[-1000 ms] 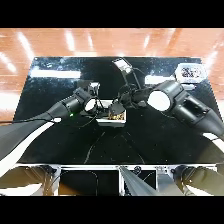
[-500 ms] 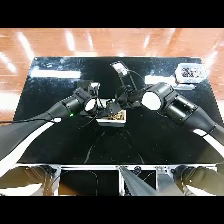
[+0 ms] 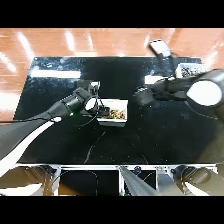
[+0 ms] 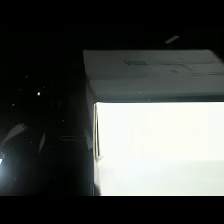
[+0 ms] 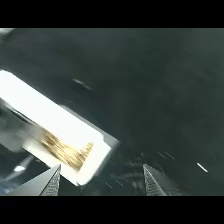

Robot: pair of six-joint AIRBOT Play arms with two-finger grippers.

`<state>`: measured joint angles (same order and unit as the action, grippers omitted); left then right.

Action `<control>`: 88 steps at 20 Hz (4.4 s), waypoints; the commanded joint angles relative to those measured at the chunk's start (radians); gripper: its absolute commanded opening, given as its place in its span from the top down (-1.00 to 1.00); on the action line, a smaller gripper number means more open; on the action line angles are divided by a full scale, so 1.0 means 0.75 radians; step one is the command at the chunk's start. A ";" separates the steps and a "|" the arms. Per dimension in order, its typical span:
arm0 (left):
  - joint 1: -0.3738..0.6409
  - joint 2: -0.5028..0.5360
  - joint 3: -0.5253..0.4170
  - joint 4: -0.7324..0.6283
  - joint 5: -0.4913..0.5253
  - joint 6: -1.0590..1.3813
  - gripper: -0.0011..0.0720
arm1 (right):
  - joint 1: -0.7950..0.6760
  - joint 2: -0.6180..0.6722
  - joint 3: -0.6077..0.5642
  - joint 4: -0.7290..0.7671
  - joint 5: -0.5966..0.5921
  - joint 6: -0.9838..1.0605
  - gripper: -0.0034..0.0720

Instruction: Fold the box and place the chain.

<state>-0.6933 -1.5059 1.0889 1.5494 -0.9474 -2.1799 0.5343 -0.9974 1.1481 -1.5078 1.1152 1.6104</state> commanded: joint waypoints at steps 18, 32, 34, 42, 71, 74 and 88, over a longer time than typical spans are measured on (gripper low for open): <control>0.156 0.555 -0.004 -0.098 -0.617 0.605 -0.37 | -0.053 0.095 -0.013 0.102 0.313 0.009 -0.70; 0.325 1.280 -0.831 -0.665 -0.189 0.602 -0.37 | -0.102 -0.950 0.688 0.363 0.275 -0.319 -0.96; 0.325 1.274 -0.831 -0.655 -0.151 0.604 -0.37 | -0.102 -0.965 0.688 0.482 0.325 -0.460 -0.96; 0.325 1.209 -0.831 -0.646 0.022 0.604 -0.37 | -0.079 -0.964 0.691 0.611 0.578 -0.618 -0.96; 0.325 1.061 -0.831 -0.656 0.152 0.603 -0.37 | 0.047 -0.967 0.686 0.332 0.488 -1.007 -0.93; 0.325 1.061 -0.831 -0.657 0.151 0.603 -0.37 | 0.047 -0.970 0.686 0.334 0.520 -1.007 -0.97; 0.325 1.061 -0.831 -0.687 0.146 0.603 -0.37 | 0.044 -0.959 0.656 0.351 0.571 -1.027 -0.97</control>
<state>-0.4503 -0.7094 0.4664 1.0355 -0.8379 -1.7283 0.5674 -1.7145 1.6493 -1.2358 1.5623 0.8478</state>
